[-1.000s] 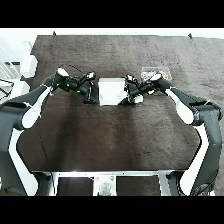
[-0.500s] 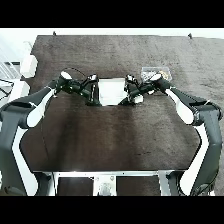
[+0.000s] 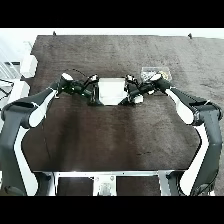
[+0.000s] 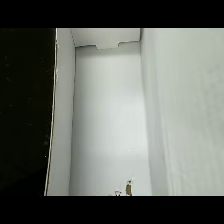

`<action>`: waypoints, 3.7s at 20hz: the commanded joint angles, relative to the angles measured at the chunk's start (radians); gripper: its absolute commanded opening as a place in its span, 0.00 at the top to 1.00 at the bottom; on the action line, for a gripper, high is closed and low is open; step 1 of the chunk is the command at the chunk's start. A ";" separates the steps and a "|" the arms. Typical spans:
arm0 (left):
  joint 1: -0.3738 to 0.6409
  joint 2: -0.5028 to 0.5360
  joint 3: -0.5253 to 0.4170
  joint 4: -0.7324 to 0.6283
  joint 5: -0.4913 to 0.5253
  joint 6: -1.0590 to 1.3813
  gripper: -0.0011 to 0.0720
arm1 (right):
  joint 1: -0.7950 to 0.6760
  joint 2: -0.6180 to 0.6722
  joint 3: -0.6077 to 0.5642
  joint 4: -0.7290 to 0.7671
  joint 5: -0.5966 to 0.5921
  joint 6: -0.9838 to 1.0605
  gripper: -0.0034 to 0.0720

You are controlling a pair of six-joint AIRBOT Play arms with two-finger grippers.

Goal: Fold the box and place the chain.

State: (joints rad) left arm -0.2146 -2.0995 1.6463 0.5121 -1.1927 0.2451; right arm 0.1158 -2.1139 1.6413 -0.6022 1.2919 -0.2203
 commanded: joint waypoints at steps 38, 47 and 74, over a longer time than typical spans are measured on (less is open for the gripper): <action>-0.004 -0.005 0.000 0.003 0.029 0.044 0.47 | 0.001 -0.001 0.000 0.000 0.000 -0.001 0.57; -0.004 -0.005 0.000 0.003 0.029 0.043 0.47 | -0.005 0.001 0.003 0.008 -0.005 0.029 0.10; -0.004 -0.005 0.000 0.003 0.026 0.043 0.47 | -0.104 0.171 -0.024 0.261 0.251 0.236 0.94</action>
State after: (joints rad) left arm -0.2184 -2.1044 1.6466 0.5152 -1.1675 0.2886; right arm -0.0246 -1.9472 1.6253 -0.4324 1.5700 -0.0204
